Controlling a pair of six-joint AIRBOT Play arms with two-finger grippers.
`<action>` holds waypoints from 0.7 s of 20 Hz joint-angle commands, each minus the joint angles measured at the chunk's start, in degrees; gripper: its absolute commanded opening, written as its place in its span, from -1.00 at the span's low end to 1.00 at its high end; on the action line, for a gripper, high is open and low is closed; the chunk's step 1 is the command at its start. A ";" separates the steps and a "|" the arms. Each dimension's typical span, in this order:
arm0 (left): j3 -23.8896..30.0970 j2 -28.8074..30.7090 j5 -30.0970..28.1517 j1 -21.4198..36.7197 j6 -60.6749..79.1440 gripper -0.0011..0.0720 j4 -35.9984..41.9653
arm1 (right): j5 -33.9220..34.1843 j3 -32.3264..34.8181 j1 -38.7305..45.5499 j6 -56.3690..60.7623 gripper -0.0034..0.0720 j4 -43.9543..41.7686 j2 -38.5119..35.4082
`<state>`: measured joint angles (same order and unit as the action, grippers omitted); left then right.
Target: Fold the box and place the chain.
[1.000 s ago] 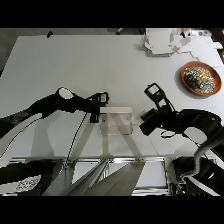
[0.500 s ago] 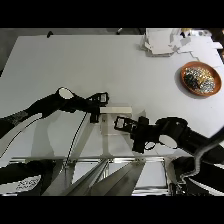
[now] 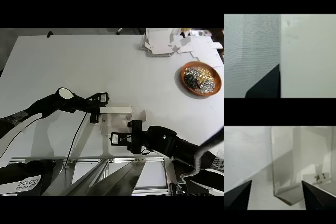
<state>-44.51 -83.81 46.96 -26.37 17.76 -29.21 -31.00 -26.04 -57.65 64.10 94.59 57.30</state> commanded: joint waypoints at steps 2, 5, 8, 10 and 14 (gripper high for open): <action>0.04 0.02 0.00 -0.04 0.04 -0.94 0.00 | 0.24 0.81 2.54 7.78 0.93 6.05 0.20; 0.04 0.02 0.00 -0.04 0.04 -0.94 0.00 | 0.35 0.02 2.54 7.43 0.89 6.14 0.20; 0.04 0.02 0.00 -0.04 0.04 -0.94 0.00 | 0.13 -2.23 3.37 7.43 0.89 7.37 0.20; 0.04 0.02 0.07 -0.04 0.02 -0.94 0.00 | 0.11 -3.32 6.21 7.41 0.89 7.34 0.20; 0.04 0.02 0.02 -0.04 0.02 -0.94 0.00 | 0.15 -6.34 10.36 6.84 0.89 7.34 0.22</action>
